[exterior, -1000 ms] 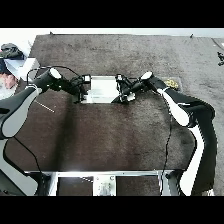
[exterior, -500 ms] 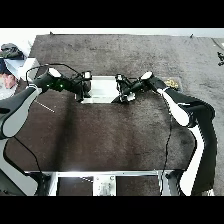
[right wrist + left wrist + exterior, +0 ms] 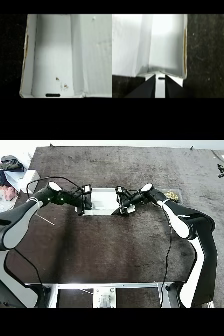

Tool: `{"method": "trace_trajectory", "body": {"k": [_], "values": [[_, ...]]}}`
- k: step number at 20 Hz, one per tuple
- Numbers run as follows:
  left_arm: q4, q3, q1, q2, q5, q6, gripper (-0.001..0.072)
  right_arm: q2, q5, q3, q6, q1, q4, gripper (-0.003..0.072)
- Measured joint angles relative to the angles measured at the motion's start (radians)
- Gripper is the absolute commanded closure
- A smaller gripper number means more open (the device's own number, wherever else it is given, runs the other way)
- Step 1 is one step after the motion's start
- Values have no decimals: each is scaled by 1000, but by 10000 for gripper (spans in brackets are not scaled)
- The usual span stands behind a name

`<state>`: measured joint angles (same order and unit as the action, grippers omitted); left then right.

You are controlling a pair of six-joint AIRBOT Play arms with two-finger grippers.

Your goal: Fold the box and place the chain.

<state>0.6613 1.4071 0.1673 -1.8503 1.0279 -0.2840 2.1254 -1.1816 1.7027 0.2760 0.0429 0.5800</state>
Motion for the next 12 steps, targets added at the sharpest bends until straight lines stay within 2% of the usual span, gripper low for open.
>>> {"method": "trace_trajectory", "body": {"k": [6, 8, 10, 12], "values": [[-105, -3, 0, -43, 4, -71, 580, 0, 0, 0, 0, 0, 0, 312], [-132, -3, 5, -49, 10, -92, 469, 0, 0, 0, 0, 0, 0, 312], [-146, -3, 8, -51, 13, -102, 466, 0, 0, 0, 0, 0, 0, 312], [-153, -3, 10, -53, 17, -109, 206, 0, 0, 0, 0, 0, 0, 312]]}}
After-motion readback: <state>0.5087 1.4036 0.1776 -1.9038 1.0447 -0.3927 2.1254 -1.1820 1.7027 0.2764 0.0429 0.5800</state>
